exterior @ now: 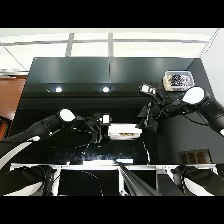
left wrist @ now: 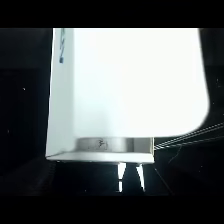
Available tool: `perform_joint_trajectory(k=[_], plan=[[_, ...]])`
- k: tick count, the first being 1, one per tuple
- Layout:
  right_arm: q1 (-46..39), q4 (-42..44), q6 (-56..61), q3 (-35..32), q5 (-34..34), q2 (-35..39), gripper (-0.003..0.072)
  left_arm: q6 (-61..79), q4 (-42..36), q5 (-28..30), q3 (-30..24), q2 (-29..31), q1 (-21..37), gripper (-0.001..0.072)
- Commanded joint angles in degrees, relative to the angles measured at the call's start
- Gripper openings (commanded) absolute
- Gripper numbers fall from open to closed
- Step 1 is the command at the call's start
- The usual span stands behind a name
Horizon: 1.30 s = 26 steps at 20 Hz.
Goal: Fold the box and place the chain.
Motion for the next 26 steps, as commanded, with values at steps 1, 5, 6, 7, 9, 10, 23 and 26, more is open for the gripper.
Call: perform_joint_trajectory(k=[1, 5, 6, 7, 9, 10, 23, 26], plan=[[2.78, -0.02, -5.31, -1.46, -0.42, -0.04, 0.0612, -0.02, 0.0, -0.02, 0.04, -0.04, -0.02, 0.0367], [5.55, -3.21, -6.6, -2.54, -4.68, -0.04, 0.0612, -0.02, 0.0, -0.02, 0.04, -0.04, -0.02, 0.0368], [5.62, -3.17, -7.04, -2.73, -5.31, -0.04, 0.0612, -0.02, 0.0, -0.02, 0.04, -0.04, -0.02, 0.0368], [5.62, -3.23, -7.41, -2.84, -5.44, -0.04, 0.0612, -0.02, 0.0, -0.02, 0.04, -0.04, -0.02, 0.0367], [5.62, -3.45, -7.87, -3.15, -5.53, -0.04, 0.051, -0.02, 0.0, -0.02, 0.04, -0.04, -0.02, 0.0367], [5.62, -3.41, -8.07, -3.23, -5.44, -0.04, 0.0501, -0.02, 0.0, -0.02, 0.04, -0.04, -0.02, 0.0367], [5.62, 0.96, -6.4, -4.07, -5.29, -0.04, 0.0233, -0.02, 0.0, -0.04, 0.04, -0.04, -0.02, 0.0368], [5.62, 0.96, -6.45, -5.51, -6.29, -0.04, 0.0179, -0.02, 0.0, -0.04, 0.04, -0.04, -0.02, 0.0367]])
